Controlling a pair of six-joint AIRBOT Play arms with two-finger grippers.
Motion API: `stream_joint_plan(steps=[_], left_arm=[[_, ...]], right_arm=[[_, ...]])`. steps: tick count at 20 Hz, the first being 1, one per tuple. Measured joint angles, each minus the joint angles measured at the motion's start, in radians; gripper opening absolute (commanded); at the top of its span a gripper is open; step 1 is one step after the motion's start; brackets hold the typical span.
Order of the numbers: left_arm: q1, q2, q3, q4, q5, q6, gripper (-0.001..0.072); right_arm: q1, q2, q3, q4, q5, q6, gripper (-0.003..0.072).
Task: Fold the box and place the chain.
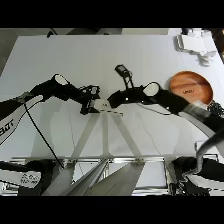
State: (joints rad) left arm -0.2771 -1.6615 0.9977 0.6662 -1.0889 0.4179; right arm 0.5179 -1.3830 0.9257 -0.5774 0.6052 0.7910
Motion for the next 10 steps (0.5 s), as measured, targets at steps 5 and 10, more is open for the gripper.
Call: stream_joint_plan(steps=[5, 10], left_arm=[[0.0, 0.0, 0.0, 0.0, 0.0, 0.0, 0.0433], [0.0, 0.0, 0.0, 0.0, 0.0, 0.0, 0.0432]], right_arm=[[-0.164, 0.157, 0.001, -0.322, 0.101, 0.178, 0.0019], [-0.33, 0.222, 0.001, -0.651, 0.299, 0.367, 0.0019]])
